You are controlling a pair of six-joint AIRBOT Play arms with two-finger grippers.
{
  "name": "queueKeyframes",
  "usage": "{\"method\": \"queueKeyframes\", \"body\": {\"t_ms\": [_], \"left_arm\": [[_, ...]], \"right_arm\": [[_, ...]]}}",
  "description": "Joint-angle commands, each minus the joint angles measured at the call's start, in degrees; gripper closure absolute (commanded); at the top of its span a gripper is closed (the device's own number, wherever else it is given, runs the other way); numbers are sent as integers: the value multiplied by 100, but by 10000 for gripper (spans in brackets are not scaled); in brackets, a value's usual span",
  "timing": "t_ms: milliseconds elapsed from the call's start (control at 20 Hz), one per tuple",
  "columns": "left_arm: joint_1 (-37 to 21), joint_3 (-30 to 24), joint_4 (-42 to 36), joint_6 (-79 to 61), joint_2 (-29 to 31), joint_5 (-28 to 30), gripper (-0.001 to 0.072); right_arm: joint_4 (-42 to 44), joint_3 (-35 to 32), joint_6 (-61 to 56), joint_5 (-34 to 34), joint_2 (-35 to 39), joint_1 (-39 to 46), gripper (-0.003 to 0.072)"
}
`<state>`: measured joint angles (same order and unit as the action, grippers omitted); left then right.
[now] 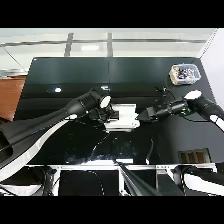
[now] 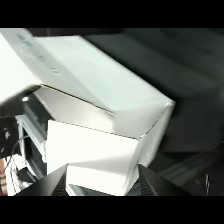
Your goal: Fold the box and place the chain.
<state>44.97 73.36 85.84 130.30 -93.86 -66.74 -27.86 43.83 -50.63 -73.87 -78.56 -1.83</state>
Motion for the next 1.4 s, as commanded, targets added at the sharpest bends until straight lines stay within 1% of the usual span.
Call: {"method": "queueKeyframes", "body": {"t_ms": [0,50,100,200,300,350,500,600,700,800,950,1000,1050,1200,1350], "left_arm": [[-7,2,2,0,2,2,683],[-7,2,0,0,2,2,683],[-7,2,2,0,2,2,683],[-7,2,0,0,2,2,683],[-7,2,0,0,2,4,682],[-7,2,2,0,2,4,683],[-7,2,2,0,2,2,683],[-7,2,2,0,2,2,683],[-7,2,2,0,2,4,683],[-7,2,2,0,2,0,683],[-7,2,2,0,2,2,683],[-7,2,2,-2,2,2,683],[-7,2,4,0,2,2,683],[-11,2,4,0,2,7,683],[-26,2,4,0,2,2,682]], "right_arm": [[-472,291,-577,214,-4,-481,221],[-708,385,-772,256,-4,-597,319],[-848,448,-957,289,-4,-675,354],[-1084,544,-1322,387,-4,-837,354],[-1458,619,-1805,656,-4,-1062,362],[-1574,625,-1987,820,-4,-1172,393],[-1930,658,-2677,1279,-4,-1543,393],[-2603,813,-3440,1473,-9,-1856,393],[-3276,1036,-4116,1530,-28,-2155,393],[-4028,1329,-4959,1392,-111,-2472,393],[-5184,1753,-6100,800,-374,-2988,392],[-5501,1770,-6406,758,-411,-3136,393],[-5652,1770,-6653,745,-435,-3220,392],[-5637,1770,-7101,721,-518,-3246,393],[-5510,1770,-7239,686,-647,-3246,392]]}}
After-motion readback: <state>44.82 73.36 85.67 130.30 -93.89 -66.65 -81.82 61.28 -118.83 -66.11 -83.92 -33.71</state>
